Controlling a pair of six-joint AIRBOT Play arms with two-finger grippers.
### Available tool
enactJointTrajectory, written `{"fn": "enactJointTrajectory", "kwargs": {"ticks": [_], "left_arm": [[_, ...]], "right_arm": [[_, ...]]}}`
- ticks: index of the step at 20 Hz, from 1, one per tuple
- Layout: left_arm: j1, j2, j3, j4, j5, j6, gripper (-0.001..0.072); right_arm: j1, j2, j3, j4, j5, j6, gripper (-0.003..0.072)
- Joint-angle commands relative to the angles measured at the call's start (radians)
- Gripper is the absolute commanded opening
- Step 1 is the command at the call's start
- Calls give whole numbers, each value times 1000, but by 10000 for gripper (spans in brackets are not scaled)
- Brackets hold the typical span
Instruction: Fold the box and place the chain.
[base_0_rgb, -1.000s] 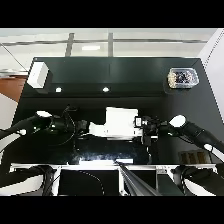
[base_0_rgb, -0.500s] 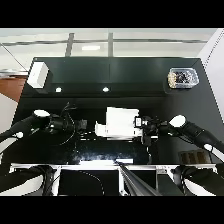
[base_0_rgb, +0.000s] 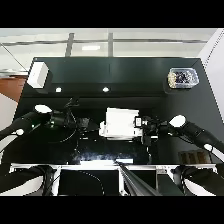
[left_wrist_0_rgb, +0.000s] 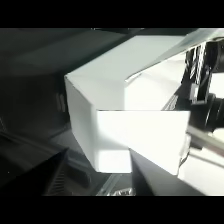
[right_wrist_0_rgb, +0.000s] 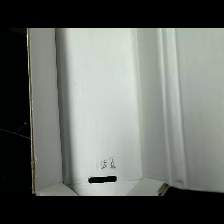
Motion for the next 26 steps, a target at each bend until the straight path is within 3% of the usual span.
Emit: {"fn": "enactJointTrajectory", "kwargs": {"ticks": [1,5,8,16,26], "left_arm": [[-43,1,79,190,-21,-131,711],[-113,2,122,290,31,-296,711],[-161,2,122,287,104,-341,710],[-196,43,122,210,169,-369,707],[-261,56,122,211,190,-453,686]], "right_arm": [[1,-1,0,0,0,0,478],[1,-1,0,0,0,0,479],[1,-1,0,0,0,0,478],[1,-1,0,0,0,0,479],[1,-1,0,0,0,0,479]]}}
